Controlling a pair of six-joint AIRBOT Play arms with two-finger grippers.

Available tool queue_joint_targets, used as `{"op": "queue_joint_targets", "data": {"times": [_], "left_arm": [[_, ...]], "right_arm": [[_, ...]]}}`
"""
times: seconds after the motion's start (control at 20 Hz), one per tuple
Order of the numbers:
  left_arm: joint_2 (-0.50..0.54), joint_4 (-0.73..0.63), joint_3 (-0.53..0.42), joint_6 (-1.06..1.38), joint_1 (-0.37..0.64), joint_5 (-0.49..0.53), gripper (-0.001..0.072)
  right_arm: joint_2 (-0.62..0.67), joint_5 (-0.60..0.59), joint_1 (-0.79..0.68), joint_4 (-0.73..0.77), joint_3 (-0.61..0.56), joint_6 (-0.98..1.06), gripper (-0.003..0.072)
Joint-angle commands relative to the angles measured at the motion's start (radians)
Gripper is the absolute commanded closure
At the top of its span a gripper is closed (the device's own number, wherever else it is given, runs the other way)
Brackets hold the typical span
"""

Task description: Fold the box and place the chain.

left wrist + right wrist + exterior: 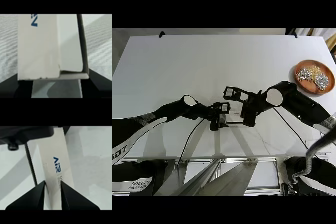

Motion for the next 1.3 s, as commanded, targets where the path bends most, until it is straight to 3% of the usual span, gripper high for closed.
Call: {"op": "queue_joint_targets", "data": {"times": [0.0,0.4,0.45,0.55,1.05,1.25], "left_arm": [[0.0,0.001,0.001,0.002,0.0,-0.001,0.0454],[0.0,0.001,0.001,0.002,0.0,-0.001,0.0454],[0.0,0.001,0.001,0.002,0.0,-0.001,0.0454],[0.0,0.001,0.001,0.002,0.0,-0.001,0.0454],[0.0,0.001,0.001,0.002,0.0,-0.001,0.0454],[0.0,0.001,0.001,0.002,0.0,-0.001,0.0454]], "right_arm": [[0.005,-0.006,0.0,-0.03,-0.013,0.004,0.0511],[0.005,-0.011,0.003,-0.003,-0.061,0.004,0.0508],[0.005,-0.009,0.005,0.001,-0.063,0.003,0.049],[0.006,-0.009,0.01,0.01,-0.063,0.003,0.0333],[0.091,-0.009,0.01,0.011,-0.063,-0.001,0.0324],[0.239,0.011,-0.028,0.047,-0.064,0.012,0.0334]]}}
